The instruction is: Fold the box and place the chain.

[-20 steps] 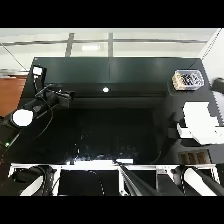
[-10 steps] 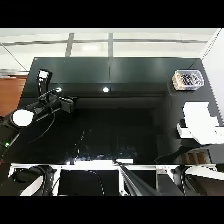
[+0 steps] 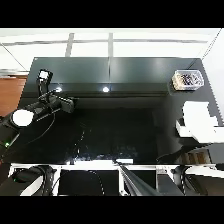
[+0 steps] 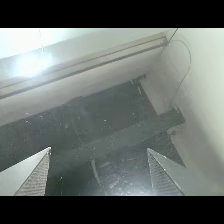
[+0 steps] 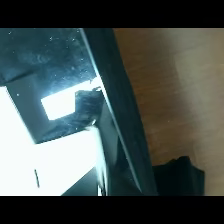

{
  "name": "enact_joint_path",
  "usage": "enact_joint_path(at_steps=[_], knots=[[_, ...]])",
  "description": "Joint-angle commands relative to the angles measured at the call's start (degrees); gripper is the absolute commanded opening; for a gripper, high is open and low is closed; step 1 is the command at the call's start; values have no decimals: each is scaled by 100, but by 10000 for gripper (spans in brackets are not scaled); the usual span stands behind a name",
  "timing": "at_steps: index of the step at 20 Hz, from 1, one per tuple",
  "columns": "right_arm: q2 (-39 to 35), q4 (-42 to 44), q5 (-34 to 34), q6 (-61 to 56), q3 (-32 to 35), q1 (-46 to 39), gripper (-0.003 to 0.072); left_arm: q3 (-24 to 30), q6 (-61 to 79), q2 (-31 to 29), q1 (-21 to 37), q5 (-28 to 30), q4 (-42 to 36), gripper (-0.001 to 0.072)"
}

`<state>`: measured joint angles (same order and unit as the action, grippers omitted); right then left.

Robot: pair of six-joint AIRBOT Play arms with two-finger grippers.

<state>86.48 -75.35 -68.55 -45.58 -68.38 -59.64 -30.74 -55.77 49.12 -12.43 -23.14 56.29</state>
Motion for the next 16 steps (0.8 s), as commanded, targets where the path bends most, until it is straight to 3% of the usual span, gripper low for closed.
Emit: enact_joint_path(at_steps=[1,6,10,12,14,16], knots=[[22,238,-297,195,-7,20,17,-2,2,0,-4,2,2,704],[-103,1823,-1491,138,173,240,15,-2,2,0,-4,-2,2,704],[-597,2529,-1683,59,782,1147,16,-2,-13,2,-4,-7,-2,703],[-1060,3405,-1209,197,1329,1676,16,0,-11,37,-4,15,0,702],[-1803,4365,-284,629,2153,2339,15,17,-15,153,-4,17,-7,702],[-2682,5495,739,1121,3171,3128,16,46,-238,334,-4,-7,-603,702]])
